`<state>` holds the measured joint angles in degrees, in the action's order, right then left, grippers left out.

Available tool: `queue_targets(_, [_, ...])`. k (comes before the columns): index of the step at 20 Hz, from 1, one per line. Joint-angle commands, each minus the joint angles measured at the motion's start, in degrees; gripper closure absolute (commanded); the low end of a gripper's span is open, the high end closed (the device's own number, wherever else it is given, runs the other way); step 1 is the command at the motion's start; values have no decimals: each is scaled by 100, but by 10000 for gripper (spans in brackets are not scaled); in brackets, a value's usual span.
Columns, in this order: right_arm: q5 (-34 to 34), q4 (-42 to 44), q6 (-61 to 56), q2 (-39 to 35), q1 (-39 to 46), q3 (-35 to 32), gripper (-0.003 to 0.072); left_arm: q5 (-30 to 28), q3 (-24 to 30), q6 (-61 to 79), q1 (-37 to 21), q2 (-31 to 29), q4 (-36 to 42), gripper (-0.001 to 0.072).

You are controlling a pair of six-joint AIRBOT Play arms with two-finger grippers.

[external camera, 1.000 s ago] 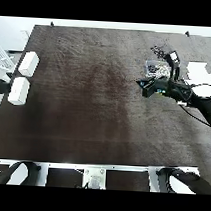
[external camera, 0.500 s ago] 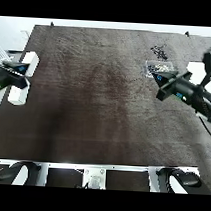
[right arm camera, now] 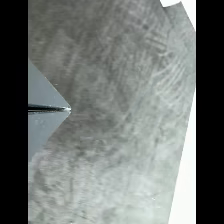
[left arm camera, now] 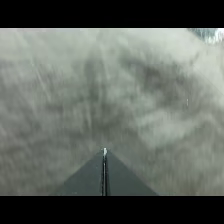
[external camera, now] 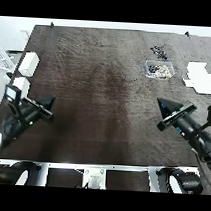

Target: Fold the box and place the chain.

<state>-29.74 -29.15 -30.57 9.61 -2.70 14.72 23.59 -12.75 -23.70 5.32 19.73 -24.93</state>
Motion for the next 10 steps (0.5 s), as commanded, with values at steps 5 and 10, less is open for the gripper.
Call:
queue_targets(5, [-26,61,-72,-455,2,-1231,673,-87,487,-26,144,-157,37,688])
queue_targets(10, [-26,61,-72,-455,2,-1329,673,-85,487,-26,144,-157,35,688])
